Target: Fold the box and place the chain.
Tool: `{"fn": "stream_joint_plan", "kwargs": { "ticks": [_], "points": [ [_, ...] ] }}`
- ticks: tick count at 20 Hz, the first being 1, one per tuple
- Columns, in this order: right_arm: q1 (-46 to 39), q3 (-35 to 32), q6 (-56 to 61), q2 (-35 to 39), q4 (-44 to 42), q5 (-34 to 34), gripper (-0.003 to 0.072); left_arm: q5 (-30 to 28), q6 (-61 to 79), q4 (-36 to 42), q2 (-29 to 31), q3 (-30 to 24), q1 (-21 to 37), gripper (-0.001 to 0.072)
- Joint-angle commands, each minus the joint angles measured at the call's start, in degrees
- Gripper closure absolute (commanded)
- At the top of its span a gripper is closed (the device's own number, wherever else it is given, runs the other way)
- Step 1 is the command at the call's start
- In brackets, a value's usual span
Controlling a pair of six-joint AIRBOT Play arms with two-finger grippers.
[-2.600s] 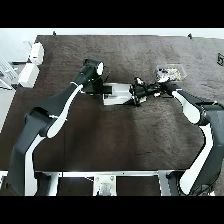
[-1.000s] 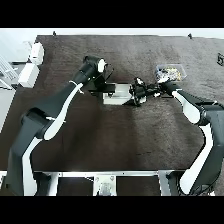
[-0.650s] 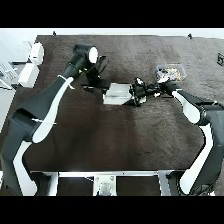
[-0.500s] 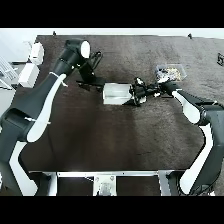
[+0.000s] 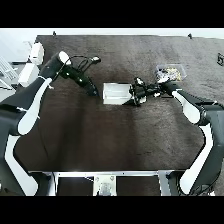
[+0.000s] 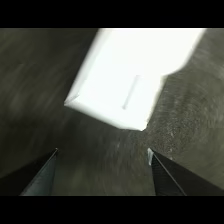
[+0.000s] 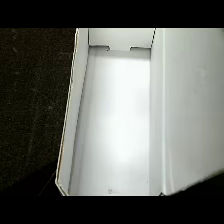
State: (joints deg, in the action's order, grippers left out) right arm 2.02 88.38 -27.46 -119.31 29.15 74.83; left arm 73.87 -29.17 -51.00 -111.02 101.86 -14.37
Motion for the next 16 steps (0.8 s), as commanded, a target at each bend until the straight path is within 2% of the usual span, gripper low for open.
{"fn": "stream_joint_plan", "kwargs": {
  "ticks": [1,5,6,7,16],
  "points": [
    [0.04,0.00,0.00,0.02,0.00,0.00,0.0280,-3.63,26.18,7.54,-1.75,-3.96,0.74,0.0066],
    [0.04,0.00,-0.02,0.02,0.00,0.00,0.0280,-5.27,33.16,14.32,-5.46,-3.96,0.74,0.0064],
    [0.04,0.00,-0.02,0.02,0.00,0.00,0.0280,-5.51,35.26,15.91,-6.36,-3.96,0.74,-0.0011],
    [0.04,0.00,0.00,0.02,0.00,0.00,0.0280,-5.77,35.82,16.83,-6.84,-3.93,0.74,-0.0011],
    [0.04,0.00,0.00,0.02,0.00,0.00,0.0280,-6.38,35.15,16.37,-7.32,-3.96,0.74,-0.0011]
  ]
}}
